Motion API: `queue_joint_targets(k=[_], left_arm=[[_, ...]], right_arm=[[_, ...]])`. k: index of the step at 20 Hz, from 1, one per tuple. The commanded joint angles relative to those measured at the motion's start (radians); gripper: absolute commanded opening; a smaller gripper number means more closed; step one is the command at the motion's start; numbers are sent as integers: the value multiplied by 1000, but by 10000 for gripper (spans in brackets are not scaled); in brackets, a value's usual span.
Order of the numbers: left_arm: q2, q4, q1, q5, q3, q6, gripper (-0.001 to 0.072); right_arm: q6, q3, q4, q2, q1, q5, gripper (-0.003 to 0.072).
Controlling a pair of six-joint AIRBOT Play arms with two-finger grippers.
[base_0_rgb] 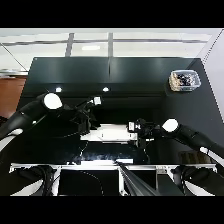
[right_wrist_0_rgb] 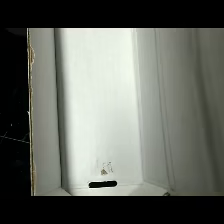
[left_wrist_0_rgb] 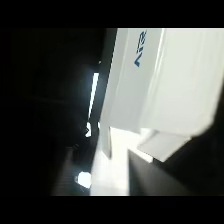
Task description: Fold the box and place the chain.
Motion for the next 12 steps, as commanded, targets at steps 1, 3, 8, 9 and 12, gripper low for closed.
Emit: queue_joint_targets(k=[1,3,8,9,12], left_arm=[[100,59,3,-167,0,-230,22],[104,-16,2,-289,-9,-267,26],[104,-455,-45,69,-174,-198,26],[104,-486,-53,192,-194,-178,26],[84,-499,-80,431,-201,-52,27]], right_arm=[[4,0,4,0,0,0,571],[4,0,5,0,0,0,571],[4,0,4,0,0,1,571],[4,0,5,0,0,1,571],[8,0,4,0,0,1,571]])
